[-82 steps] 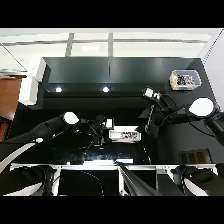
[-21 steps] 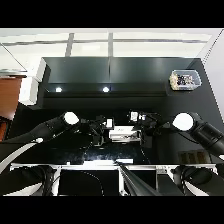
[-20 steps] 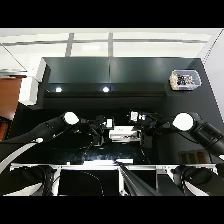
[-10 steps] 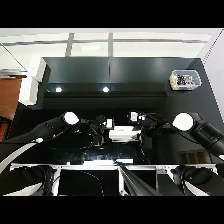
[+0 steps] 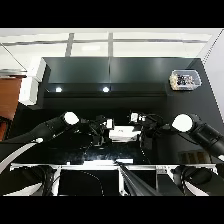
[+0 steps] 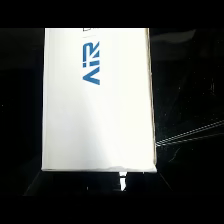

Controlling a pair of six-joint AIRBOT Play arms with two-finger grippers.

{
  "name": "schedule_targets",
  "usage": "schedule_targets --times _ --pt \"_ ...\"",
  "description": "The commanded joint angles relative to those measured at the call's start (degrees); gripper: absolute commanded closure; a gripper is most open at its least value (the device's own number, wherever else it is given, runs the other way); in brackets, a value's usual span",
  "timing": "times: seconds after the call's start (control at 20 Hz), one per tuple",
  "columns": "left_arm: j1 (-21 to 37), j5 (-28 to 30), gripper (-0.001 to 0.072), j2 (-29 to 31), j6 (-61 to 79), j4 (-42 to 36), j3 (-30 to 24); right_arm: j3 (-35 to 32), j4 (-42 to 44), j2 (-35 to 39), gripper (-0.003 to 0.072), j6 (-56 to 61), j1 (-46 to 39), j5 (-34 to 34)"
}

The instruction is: Fold the box and place the chain.

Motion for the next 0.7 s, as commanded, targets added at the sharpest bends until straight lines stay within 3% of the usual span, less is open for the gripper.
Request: schedule_targets --times 0.0,0.2,0.35,0.4,0.45,0.5,0.65 --pt "-0.04 0.02 0.0227 0.0 0.0 0.02 0.04 -0.39 -0.04 -0.02 0.0324 0.55 0.02 0.0" --pt "-0.04 0.02 0.0227 0.0 0.0 0.02 0.04 1.2 -0.22 0.87 0.0325 8.59 -0.31 2.47" --pt "-0.04 0.02 0.0227 0.0 0.0 0.02 0.04 3.72 -0.15 1.38 0.0326 25.42 -3.21 8.74" --pt "-0.04 0.02 0.0227 0.0 -0.02 0.02 0.04 3.72 0.0 1.42 0.0384 30.88 -5.11 11.15" --pt "-0.04 0.02 0.0227 0.0 0.0 0.02 0.04 3.69 0.07 1.42 0.0563 33.97 -6.93 13.49" --pt "-0.04 0.02 0.0227 0.0 -0.02 0.02 0.04 3.61 0.76 1.42 0.0669 36.54 -8.87 15.13" --pt "-0.04 0.02 0.0227 0.0 -0.02 0.02 0.04 1.57 8.7 1.07 0.0669 41.46 -13.11 13.44"
